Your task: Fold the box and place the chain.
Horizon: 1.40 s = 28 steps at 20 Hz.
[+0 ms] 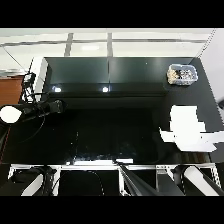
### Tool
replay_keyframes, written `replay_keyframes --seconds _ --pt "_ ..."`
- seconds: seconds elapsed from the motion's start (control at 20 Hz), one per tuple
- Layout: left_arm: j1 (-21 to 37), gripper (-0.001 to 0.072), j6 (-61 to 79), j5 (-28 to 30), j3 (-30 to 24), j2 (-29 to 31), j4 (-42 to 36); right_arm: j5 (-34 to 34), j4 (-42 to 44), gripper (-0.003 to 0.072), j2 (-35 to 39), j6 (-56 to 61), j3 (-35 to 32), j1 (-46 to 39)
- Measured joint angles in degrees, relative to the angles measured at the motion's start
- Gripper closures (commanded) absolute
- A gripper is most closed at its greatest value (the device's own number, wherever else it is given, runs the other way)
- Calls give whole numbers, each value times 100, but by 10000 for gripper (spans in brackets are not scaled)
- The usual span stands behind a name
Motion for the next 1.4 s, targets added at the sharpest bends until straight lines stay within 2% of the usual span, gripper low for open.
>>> replay_keyframes --seconds 0.1,0.25,0.45,0.6,0.65,0.75,0.85,1.15,1.4 --pt "0 2 0 7 0 0 -2 304 68 -18 -358 -131 179 -962" --pt "0 3 0 13 0 0 -15 1003 264 -19 -1130 -872 546 -1735" --pt "0 3 0 11 0 0 -24 2138 367 -18 -2100 -1917 1027 -2076" --pt "0 3 0 13 0 0 -28 2562 483 -17 -2426 -2529 1182 -2079" --pt "0 3 0 13 0 0 -37 2649 496 28 -2511 -2677 1211 -2037" --pt "0 3 0 15 0 0 -39 2815 525 315 -2643 -2868 1244 -1919" --pt "0 2 -2 13 0 0 -46 2957 533 658 -2708 -3010 1263 -1766" --pt "0 3 -2 13 0 0 -63 3346 505 673 -2498 -3095 1226 -1300" --pt "0 3 -2 20 0 0 -63 3106 1314 673 -1775 -2863 929 -568"
